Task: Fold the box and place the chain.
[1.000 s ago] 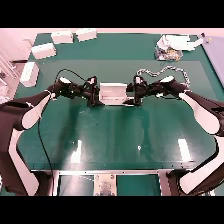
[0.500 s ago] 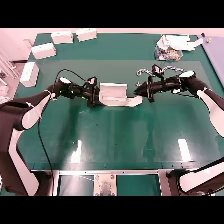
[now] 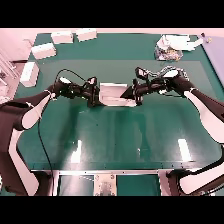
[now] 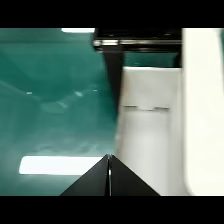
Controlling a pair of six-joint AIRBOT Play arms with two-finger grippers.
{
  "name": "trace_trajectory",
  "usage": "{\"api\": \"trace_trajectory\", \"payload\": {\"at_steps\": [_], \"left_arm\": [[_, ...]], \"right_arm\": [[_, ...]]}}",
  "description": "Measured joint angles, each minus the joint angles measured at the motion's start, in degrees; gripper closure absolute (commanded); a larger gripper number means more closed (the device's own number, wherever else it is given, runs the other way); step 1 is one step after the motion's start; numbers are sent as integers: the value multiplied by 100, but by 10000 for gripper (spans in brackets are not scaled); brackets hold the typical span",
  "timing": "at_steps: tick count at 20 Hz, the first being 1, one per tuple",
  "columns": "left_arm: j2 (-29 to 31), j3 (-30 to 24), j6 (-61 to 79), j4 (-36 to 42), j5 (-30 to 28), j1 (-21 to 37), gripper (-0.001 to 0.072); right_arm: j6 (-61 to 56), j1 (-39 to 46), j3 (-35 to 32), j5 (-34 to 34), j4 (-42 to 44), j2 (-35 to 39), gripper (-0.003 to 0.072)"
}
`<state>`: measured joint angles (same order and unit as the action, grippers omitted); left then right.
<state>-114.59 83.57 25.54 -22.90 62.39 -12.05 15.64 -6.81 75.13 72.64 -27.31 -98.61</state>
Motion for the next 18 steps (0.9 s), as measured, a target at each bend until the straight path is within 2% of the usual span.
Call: {"api": "trace_trajectory", "payload": {"at_steps": [8, 18], "left_arm": [[0, 0, -2, 2, -2, 0, 357], [0, 0, -4, 9, 11, 0, 357]], "right_arm": [[125, -94, 258, -1211, 127, -131, 683], [153, -11, 595, -1578, 4, -796, 682]]}}
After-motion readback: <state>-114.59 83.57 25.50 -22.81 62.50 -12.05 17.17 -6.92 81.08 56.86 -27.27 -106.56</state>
